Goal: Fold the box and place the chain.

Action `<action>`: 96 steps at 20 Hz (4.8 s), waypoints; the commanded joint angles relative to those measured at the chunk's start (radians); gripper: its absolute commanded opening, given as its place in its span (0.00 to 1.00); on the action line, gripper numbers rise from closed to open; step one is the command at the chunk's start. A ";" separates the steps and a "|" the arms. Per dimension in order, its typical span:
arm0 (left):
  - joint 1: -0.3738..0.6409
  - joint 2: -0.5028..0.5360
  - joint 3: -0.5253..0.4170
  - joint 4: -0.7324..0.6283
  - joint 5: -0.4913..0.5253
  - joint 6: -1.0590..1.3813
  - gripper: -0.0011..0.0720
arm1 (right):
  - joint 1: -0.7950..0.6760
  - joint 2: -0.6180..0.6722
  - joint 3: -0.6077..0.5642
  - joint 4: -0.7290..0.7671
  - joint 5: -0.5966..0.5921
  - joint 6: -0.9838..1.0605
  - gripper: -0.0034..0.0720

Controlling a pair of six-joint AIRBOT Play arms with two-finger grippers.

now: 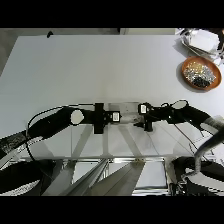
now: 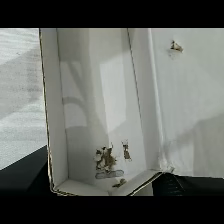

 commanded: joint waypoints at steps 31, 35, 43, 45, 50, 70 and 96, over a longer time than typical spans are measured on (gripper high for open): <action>0.359 0.366 -0.011 0.087 -0.526 -1.054 0.02 | 0.000 0.000 0.000 0.000 0.000 0.000 0.63; 0.372 0.330 -0.086 0.028 -0.474 -1.138 0.02 | 0.000 0.000 0.000 0.000 0.000 0.000 0.63; 0.350 0.074 -0.102 -0.109 -0.336 -1.136 0.02 | 0.000 0.000 0.000 0.000 0.000 0.000 0.63; 0.340 0.053 -0.102 -0.130 -0.300 -1.121 0.02 | 0.000 0.000 0.000 0.000 0.000 0.000 0.63; 0.288 0.023 -0.102 -0.218 -0.224 -1.056 0.02 | 0.000 0.000 0.000 0.000 0.000 0.000 0.63; 0.237 0.113 -0.098 -0.373 -0.173 -0.931 0.25 | 0.000 0.000 0.000 0.000 0.000 0.000 0.63; 0.110 0.036 0.002 -0.316 -0.146 -1.088 0.56 | 0.000 0.000 0.000 0.000 0.000 0.000 0.63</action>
